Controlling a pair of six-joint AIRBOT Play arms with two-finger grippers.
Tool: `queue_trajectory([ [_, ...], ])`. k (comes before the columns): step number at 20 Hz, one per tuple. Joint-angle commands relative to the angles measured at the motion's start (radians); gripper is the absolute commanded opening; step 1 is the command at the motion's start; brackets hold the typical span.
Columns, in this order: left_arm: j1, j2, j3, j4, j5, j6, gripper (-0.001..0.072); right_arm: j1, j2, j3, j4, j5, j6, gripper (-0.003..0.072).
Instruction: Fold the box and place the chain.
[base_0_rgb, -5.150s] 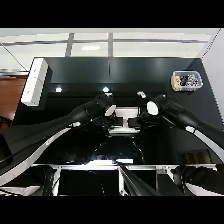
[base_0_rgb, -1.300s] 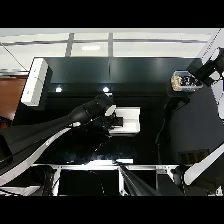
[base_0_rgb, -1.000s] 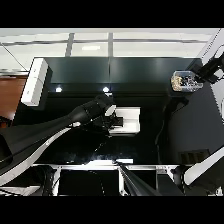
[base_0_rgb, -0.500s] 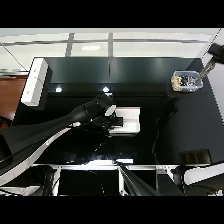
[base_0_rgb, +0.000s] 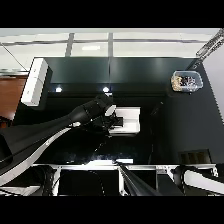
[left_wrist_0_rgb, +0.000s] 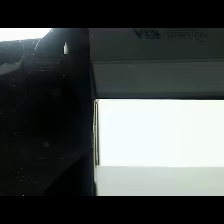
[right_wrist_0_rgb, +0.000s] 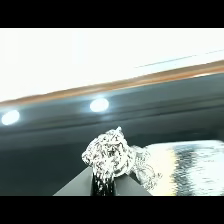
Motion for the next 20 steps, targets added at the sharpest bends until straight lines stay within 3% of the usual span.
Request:
queue_trajectory([
  [1,0.0,0.0,0.0,0.0,0.0,0.0,0.0027,0.042,0.126,-0.102,0.141,0.107,-0.073,0.0009],
  [8,0.0,0.0,0.0,0.0,0.002,0.0,0.0027,0.195,0.345,-0.487,0.286,0.256,-0.227,0.0009],
  [12,0.0,0.0,0.0,0.001,0.002,0.0,0.0027,0.32,0.399,-0.673,0.373,0.293,-0.232,0.0009],
  [20,0.0,0.0,0.0,0.001,0.002,0.0,0.0027,0.487,0.397,-0.842,0.458,0.024,-0.232,0.001],
])
